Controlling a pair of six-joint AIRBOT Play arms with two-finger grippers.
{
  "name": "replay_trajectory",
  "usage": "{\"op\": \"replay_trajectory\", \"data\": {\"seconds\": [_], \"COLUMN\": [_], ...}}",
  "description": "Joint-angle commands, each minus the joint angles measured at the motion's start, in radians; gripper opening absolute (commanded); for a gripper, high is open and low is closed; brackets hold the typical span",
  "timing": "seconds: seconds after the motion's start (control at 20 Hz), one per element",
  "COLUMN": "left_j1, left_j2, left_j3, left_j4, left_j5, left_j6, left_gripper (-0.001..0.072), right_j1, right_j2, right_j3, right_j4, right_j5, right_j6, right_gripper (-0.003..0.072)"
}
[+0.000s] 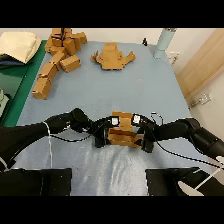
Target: Fold the box.
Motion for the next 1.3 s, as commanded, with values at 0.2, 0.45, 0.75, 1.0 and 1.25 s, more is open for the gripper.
{"op": "replay_trajectory", "data": {"seconds": [0.2,0.45,0.75,1.0,1.25], "left_j1": [0.000,0.000,0.000,0.000,0.000], "left_j2": [0.000,0.000,0.000,0.000,0.000], "left_j3": [0.001,0.001,0.001,0.001,0.001], "left_j4": [0.000,0.000,0.000,0.000,0.000], "left_j5": [0.000,0.000,0.000,0.000,-0.001], "left_j6": [0.000,0.000,0.000,0.000,0.000], "left_gripper": [0.0597,0.0597,0.0597,0.0597,0.0597], "right_j1": [0.001,0.001,0.002,0.001,0.001], "right_j2": [-0.051,-0.057,-0.093,-0.097,-0.092], "right_j3": [0.000,0.001,0.001,0.002,0.010], "right_j4": [0.052,0.046,0.069,0.064,-0.024], "right_j5": [0.043,0.117,0.123,0.128,0.149], "right_j6": [-0.120,-0.124,-0.139,-0.161,-0.157], "right_gripper": [0.0307,0.0262,0.0172,0.0058,0.0275]}}
